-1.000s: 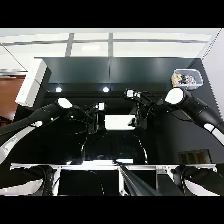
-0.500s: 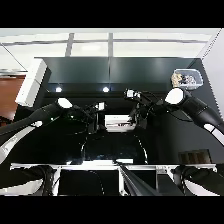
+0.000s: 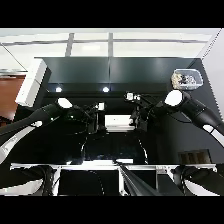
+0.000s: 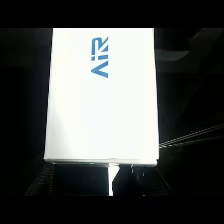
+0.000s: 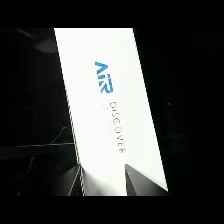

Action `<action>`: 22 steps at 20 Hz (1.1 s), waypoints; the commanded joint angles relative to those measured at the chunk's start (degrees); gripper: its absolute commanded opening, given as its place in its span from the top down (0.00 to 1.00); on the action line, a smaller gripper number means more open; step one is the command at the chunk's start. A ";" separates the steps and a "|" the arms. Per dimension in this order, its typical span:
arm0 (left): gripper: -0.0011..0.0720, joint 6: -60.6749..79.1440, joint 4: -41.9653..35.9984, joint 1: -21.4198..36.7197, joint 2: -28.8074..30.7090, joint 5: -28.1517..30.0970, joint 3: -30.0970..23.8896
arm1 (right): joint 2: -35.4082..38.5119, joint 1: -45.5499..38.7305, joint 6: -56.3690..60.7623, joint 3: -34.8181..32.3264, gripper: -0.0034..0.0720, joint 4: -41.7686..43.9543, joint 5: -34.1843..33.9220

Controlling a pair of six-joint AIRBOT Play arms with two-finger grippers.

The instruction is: Fold the box and place the chain.

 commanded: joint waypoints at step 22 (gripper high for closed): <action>0.34 -0.13 0.00 -0.02 -0.04 0.04 0.04 | 1.31 -7.10 27.71 -9.90 0.93 32.24 0.04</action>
